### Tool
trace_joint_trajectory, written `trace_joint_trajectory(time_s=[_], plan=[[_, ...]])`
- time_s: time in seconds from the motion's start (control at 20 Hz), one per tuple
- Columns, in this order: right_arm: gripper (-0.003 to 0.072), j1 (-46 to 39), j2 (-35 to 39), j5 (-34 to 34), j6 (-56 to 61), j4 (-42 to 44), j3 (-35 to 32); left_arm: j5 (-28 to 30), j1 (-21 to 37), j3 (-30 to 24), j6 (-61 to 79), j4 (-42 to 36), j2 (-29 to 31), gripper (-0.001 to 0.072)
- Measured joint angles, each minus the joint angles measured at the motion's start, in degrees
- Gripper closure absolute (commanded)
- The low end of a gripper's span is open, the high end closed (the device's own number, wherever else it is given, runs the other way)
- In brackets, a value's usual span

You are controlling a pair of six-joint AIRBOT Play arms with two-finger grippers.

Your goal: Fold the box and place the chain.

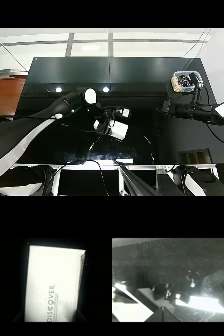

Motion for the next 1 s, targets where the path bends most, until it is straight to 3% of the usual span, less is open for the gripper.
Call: trace_joint_trajectory(time_s=[0.2, 0.4, 0.7, 1.0], plan=[[0.0665, 0.0, 0.0, -0.02, 0.0, 0.02, 0.0, -2.71, 4.52, 4.35, -10.56, 6.32, 1.84, 0.0681], [0.0666, 0.0, 0.0, -0.07, 0.0, 0.02, 0.0, -3.23, 14.05, 8.13, -23.71, 12.81, 3.13, 0.068], [0.0666, 0.0, 0.0, -0.83, 0.0, 0.04, 0.0, 7.21, 34.95, 9.94, -44.11, 16.02, 2.38, 0.068], [0.0665, 0.0, 0.0, -2.12, 0.0, 0.04, 0.0, 15.15, 50.29, 14.75, -51.91, 16.26, -3.23, 0.0679]])
